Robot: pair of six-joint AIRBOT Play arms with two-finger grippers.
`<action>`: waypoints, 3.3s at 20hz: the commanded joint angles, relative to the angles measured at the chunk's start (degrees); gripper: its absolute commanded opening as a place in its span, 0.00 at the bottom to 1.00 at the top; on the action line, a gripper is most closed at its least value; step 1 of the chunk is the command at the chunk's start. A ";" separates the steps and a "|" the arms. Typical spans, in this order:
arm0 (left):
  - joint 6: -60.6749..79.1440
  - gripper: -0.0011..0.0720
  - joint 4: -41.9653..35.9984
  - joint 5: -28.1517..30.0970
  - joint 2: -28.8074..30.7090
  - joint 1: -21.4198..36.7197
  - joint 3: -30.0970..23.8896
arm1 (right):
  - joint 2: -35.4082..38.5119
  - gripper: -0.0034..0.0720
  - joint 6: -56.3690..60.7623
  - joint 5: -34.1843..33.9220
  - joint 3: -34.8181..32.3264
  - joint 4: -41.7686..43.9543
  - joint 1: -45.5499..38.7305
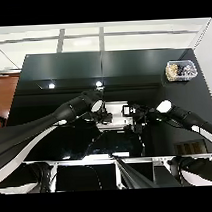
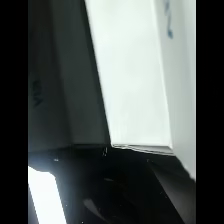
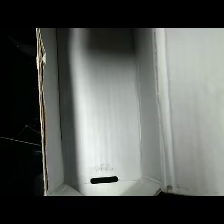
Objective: Fold the box and place the chain.
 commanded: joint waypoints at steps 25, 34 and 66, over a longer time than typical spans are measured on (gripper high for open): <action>-7.19 0.25 -1.86 1.03 -0.37 0.24 0.74 | 0.00 0.61 0.00 0.07 -0.04 -0.02 -0.02; -10.23 0.52 -0.55 0.63 -0.46 0.35 0.72 | 0.00 0.61 0.00 0.07 -0.04 -0.02 -0.02; -6.60 0.05 0.44 -0.52 -0.57 0.59 0.74 | 9.79 0.94 6.88 2.12 -0.04 -13.70 1.20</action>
